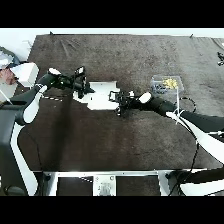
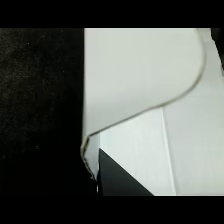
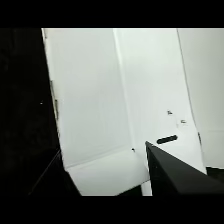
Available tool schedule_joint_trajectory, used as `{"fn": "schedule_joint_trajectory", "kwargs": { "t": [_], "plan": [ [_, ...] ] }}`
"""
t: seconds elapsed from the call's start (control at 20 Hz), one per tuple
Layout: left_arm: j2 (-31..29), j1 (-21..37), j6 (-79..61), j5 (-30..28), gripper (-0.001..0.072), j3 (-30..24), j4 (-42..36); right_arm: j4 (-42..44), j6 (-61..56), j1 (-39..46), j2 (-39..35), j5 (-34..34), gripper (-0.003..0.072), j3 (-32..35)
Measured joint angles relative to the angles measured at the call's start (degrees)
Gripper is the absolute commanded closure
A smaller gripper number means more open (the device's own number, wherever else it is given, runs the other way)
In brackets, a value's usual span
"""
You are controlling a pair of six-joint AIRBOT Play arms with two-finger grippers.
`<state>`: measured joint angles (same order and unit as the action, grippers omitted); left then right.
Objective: Fold the box and place the chain.
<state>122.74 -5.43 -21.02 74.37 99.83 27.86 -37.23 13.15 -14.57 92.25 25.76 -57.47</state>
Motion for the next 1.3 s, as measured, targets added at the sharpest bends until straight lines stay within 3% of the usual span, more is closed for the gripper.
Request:
{"fn": "schedule_joint_trajectory", "kwargs": {
  "t": [0.4, 0.55, 1.3],
  "plan": [
    [0.0, 0.0, 0.0, 0.0, 0.0699, 0.0, 0.0, 1.2, 0.0, 1.0, -2.0, -3.5, 0.0123, -1.2],
    [0.0, 0.0, 0.0, 0.0, 0.0699, 0.0, 0.0, 2.9, 0.2, 1.9, -2.1, -3.5, 0.009, -2.0],
    [0.0, 0.0, 0.0, 0.0, 0.0698, 0.0, 0.0, 5.2, 4.5, 5.3, -0.5, 3.3, 0.009, -6.0]
  ]
}}
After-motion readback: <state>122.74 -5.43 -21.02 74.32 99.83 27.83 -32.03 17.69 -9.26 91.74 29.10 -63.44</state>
